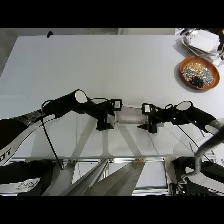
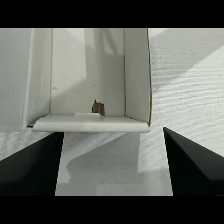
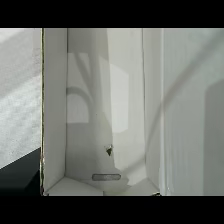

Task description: Fold the box and place the chain.

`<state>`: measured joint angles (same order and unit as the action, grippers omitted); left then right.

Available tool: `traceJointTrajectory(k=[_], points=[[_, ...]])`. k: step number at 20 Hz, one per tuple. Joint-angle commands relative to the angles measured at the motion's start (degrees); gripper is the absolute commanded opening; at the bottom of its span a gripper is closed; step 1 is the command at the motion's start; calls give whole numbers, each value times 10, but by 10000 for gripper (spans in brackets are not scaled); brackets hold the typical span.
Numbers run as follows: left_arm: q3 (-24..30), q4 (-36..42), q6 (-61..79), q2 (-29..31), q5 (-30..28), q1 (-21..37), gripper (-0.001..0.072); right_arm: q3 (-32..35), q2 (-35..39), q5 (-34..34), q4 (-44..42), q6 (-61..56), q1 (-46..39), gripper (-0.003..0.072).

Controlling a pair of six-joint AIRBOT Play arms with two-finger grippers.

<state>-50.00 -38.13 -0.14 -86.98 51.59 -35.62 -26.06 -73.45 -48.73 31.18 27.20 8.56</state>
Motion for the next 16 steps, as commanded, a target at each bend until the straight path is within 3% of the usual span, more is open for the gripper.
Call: traceJointTrajectory(k=[1, 10, 12, 16], points=[[2, 0, 4, 0, -8, 7, 693, 0, 0, 0, 1, 3, 1, 321], [5, -41, 45, 27, 77, 44, 692, 0, 0, 0, 1, 3, 1, 321], [11, -42, 64, 28, 62, 48, 692, 0, 0, 0, 1, 3, 1, 321], [27, 26, 75, 27, -30, 40, 694, 0, 0, 0, 1, 3, 1, 321]])
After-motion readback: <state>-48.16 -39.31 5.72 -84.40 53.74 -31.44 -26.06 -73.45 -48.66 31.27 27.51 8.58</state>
